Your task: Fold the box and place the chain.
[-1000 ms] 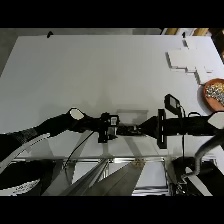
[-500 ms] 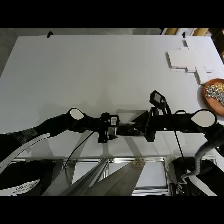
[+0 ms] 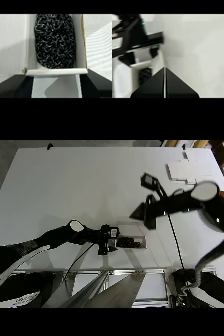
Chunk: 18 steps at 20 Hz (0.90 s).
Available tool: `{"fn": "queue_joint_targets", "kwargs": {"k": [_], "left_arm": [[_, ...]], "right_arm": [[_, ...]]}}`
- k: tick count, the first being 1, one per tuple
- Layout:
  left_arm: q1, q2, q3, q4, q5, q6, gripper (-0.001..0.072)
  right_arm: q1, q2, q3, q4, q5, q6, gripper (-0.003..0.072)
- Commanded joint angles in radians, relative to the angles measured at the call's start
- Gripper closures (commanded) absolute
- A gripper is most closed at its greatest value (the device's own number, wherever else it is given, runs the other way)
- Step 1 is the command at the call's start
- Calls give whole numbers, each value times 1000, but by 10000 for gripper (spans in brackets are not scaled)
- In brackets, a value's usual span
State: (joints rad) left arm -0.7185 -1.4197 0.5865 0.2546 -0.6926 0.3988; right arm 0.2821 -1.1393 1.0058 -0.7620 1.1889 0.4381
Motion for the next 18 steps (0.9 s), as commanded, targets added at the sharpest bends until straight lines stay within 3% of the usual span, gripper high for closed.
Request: {"fn": "queue_joint_targets", "kwargs": {"k": [1,4,10,11,12,13,18], "left_arm": [[0,1,0,0,0,0,378],[0,1,0,0,0,0,378],[0,1,0,0,0,0,378],[0,1,0,0,0,0,378],[0,1,0,0,0,0,378],[0,1,0,0,0,0,378],[0,1,0,0,0,0,378]], "right_arm": [[11,-134,114,-169,-49,55,670],[74,-154,53,-297,-60,71,670],[194,-23,-77,-277,-68,61,668],[205,4,-94,-263,-72,50,646],[217,24,-113,-260,-77,51,558],[229,38,-131,-262,-79,51,525],[309,92,-217,-268,-107,51,441]]}}
